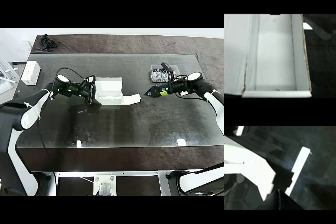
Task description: Fold the box and place the chain.
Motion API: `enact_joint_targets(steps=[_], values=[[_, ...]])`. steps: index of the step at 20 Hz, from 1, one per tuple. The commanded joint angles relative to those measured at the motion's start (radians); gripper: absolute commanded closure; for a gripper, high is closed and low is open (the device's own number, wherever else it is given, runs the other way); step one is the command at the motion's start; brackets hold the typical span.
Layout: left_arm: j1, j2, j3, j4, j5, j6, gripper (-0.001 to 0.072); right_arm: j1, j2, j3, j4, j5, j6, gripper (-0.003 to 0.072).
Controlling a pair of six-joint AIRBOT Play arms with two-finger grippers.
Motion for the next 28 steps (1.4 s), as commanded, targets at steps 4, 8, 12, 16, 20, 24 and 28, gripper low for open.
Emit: enact_joint_targets(steps=[4, 8, 12, 16, 20, 24, 28], values=[[0.0, -0.001, 0.0, 0.0, 0.001, 0.0, 0.018, 0.074, -0.03, -0.057, 0.02, -0.072, 0.145, 0.0682], [0.0, -0.001, 0.0, 0.0, 0.003, 0.0, 0.018, 0.227, -0.053, -0.056, 0.025, -0.236, 0.051, 0.0682], [0.0, -0.001, 0.0, 0.0, 0.003, 0.0, 0.018, 0.254, -0.051, -0.018, 0.017, -0.196, 0.193, 0.0683], [0.0, -0.001, 0.0, 0.0, 0.003, 0.0, 0.018, 0.252, -0.039, 0.018, 0.005, -0.128, 0.247, 0.0681], [0.0, -0.001, 0.0, 0.0, 0.003, 0.0, 0.018, 0.257, 0.008, 0.039, 0.006, -0.129, 0.247, 0.0615], [0.0, -0.001, 0.0, 0.0, 0.003, 0.0, 0.018, 0.28, 0.015, 0.042, 0.014, -0.126, 0.247, 0.0412], [0.0, -0.001, 0.0, 0.0, 0.003, 0.0, 0.018, 0.3, 0.015, 0.071, 0.017, -0.108, 0.248, 0.0266]])
